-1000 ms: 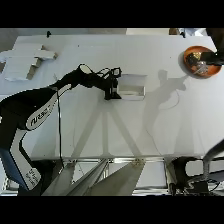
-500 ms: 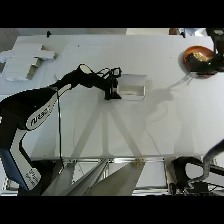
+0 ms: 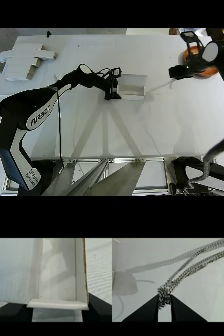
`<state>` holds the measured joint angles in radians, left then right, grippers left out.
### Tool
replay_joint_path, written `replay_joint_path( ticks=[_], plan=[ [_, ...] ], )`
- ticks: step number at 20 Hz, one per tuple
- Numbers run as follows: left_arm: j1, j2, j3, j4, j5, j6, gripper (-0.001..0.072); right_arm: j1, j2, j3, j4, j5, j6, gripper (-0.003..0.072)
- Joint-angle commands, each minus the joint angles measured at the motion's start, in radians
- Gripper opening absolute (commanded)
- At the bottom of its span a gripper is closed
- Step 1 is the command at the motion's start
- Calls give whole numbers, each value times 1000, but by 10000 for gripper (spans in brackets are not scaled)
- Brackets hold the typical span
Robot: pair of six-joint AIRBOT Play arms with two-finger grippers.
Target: Fold the box and place the chain.
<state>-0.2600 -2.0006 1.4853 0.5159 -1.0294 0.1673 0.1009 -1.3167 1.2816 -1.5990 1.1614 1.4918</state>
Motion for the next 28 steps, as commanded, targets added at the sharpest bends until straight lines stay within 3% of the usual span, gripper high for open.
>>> replay_joint_path(
  ticks=[1,6,16,20,28],
  plan=[
    [0,0,0,0,0,0,350,53,1,-1,79,11,-16,8],
    [0,0,0,0,0,0,350,106,1,-1,242,7,-88,8],
    [0,0,0,0,0,0,350,205,-1,-1,423,-20,-166,8],
    [0,0,0,0,0,0,350,238,-12,-1,443,-111,-166,8],
    [0,0,0,0,0,0,350,277,-133,0,464,-180,-165,8]
  ],
)
